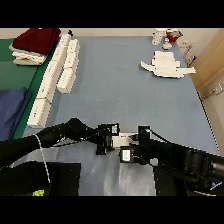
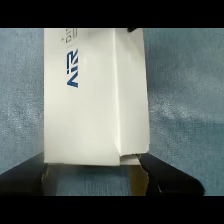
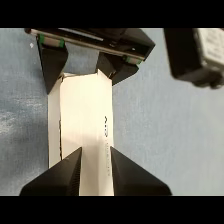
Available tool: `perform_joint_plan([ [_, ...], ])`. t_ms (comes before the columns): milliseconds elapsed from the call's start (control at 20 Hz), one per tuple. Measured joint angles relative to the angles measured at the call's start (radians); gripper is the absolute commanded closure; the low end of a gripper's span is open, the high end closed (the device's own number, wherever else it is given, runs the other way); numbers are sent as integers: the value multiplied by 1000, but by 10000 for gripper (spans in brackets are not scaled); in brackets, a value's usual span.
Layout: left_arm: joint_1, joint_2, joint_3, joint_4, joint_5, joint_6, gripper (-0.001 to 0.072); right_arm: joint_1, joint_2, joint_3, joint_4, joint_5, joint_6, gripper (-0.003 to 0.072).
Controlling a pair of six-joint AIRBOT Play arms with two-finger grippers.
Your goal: Fold the box.
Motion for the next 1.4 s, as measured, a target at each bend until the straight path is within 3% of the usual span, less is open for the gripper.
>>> perform_joint_plan([
  [150,0,0,0,0,1,0,175,-1,-20,0,0,2,0,423],
  [250,0,0,0,0,2,0,175,-1,-34,0,2,3,0,551],
  [1400,0,0,0,-1,0,-1,175,-2,-10,1,-23,10,0,552],
])
